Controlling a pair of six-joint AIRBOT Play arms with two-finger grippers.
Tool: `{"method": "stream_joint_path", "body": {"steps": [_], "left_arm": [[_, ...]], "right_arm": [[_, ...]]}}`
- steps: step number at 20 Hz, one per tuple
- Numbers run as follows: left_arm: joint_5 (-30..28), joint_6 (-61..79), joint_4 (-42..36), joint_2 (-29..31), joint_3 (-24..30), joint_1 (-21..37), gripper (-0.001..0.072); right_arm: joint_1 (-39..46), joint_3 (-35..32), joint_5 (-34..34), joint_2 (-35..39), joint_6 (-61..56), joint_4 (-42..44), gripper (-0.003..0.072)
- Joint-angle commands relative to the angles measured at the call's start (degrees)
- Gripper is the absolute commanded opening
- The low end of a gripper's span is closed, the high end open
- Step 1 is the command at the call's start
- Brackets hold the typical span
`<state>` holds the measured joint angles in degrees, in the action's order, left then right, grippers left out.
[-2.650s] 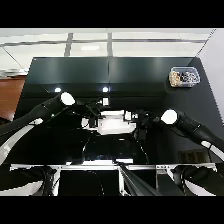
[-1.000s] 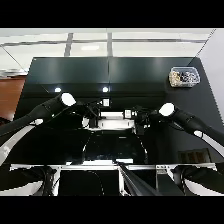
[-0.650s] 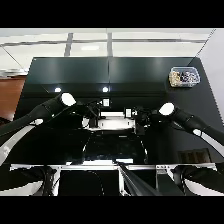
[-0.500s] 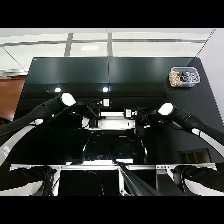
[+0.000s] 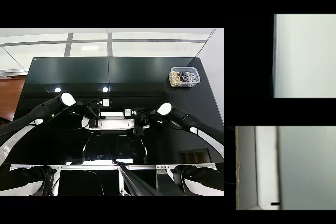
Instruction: Fold the box and place the chain.
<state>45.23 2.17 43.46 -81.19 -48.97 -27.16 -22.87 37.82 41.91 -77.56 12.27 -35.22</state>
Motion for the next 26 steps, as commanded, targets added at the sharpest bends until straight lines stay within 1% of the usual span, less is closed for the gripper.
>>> {"method": "stream_joint_path", "body": {"steps": [1, 2, 3, 5, 6, 7, 8, 9, 10, 11, 12, 13, 15, 17, 18, 19, 21, 22, 23, 24, 25, 26], "left_arm": [[0.0, 0.0, -0.04, 0.02, -0.07, 0.02, 0.0026], [0.0, 0.02, -0.02, 0.02, -0.07, 0.02, 0.0026], [0.0, 0.0, -0.02, 0.02, -0.07, 0.02, 0.0026], [0.0, 0.0, -0.02, 0.02, -0.07, 0.02, 0.0026], [-0.02, 0.0, -0.02, 0.04, -0.07, 0.04, 0.0028], [0.0, 0.0, -0.02, 0.13, -0.07, 0.07, 0.0034], [0.02, -0.02, 0.0, 0.48, -0.07, 0.09, 0.0167], [0.0, -0.22, 0.02, 1.22, -0.07, 0.15, 0.0361], [0.07, -1.68, 0.04, 2.4, -0.07, 0.35, 0.0491], [0.48, -3.69, 0.5, 3.82, -0.07, 0.68, 0.0584], [1.36, -6.21, 2.08, 5.68, -0.07, 1.16, 0.0651], [2.78, -9.14, 4.61, 7.78, -0.07, 1.79, 0.0652], [6.36, -16.35, 10.27, 11.82, -0.07, 3.13, 0.0652], [11.58, -25.0, 15.58, 15.37, -0.07, 4.59, 0.0651], [15.41, -29.29, 16.81, 16.55, -0.07, 5.4, 0.0649], [19.34, -32.65, 16.48, 16.94, -0.04, 6.08, 0.0628], [26.47, -39.87, 14.58, 16.28, 0.39, 5.86, 0.0621], [29.38, -41.44, 11.93, 15.63, 1.09, 5.33, 0.0465], [30.73, -41.35, 8.63, 15.02, 1.97, 4.81, 0.0109], [30.47, -40.92, 4.5, 14.38, 3.28, 4.02, 0.0025], [27.96, -40.28, 0.31, 13.92, 4.74, 3.04, 0.0025], [23.76, -38.47, -3.15, 13.57, 6.12, 1.92, 0.0024]], "right_arm": [[-0.02, 0.0, -0.63, -0.33, 0.15, -0.37, 0.0656], [-0.02, 0.0, -0.61, -0.33, 0.17, -0.39, 0.0653], [-0.02, 0.0, -0.61, -0.33, 0.15, -0.42, 0.0598], [-0.02, 0.0, -0.61, -0.33, 0.17, -0.61, 0.0586], [0.0, 0.0, -0.59, -0.33, 0.15, -0.66, 0.0428], [0.0, 0.0, -0.63, -0.33, 0.15, -0.79, 0.036], [0.0, 0.0, -0.63, -0.33, 0.17, -0.83, 0.0363], [0.0, 0.0, -0.63, -0.33, 0.17, -0.83, 0.0363], [0.0, 0.0, -0.61, -0.33, 0.17, -0.85, 0.0362], [0.0, 0.0, -0.59, -0.33, 0.17, -0.87, 0.0363], [0.0, 0.0, -0.57, -0.33, 0.2, -1.14, 0.0363], [-0.02, 0.0, -0.57, -0.33, 0.22, -1.73, 0.0363], [-0.02, 0.0, -0.55, -0.33, 0.22, -2.34, 0.0363], [-0.02, 0.0, -0.57, -0.33, 0.22, -2.32, 0.0363], [-0.02, 0.0, -0.57, -0.33, 0.22, -2.32, 0.0362], [-0.02, 0.0, -0.57, -0.33, 0.22, -2.32, 0.0363], [-0.02, 0.0, -0.57, -0.33, 0.24, -2.32, 0.0363], [-0.02, 0.0, -0.59, -0.33, 0.22, -2.32, 0.0363], [-0.02, 0.0, -0.61, -0.33, 0.22, -2.32, 0.0363], [-0.02, 0.0, -0.61, -0.33, 0.22, -2.32, 0.0363], [-0.02, 0.0, -0.59, -0.33, 0.2, -2.29, 0.0363], [-0.02, 0.0, -0.59, -0.33, 0.2, -2.29, 0.0363]]}}
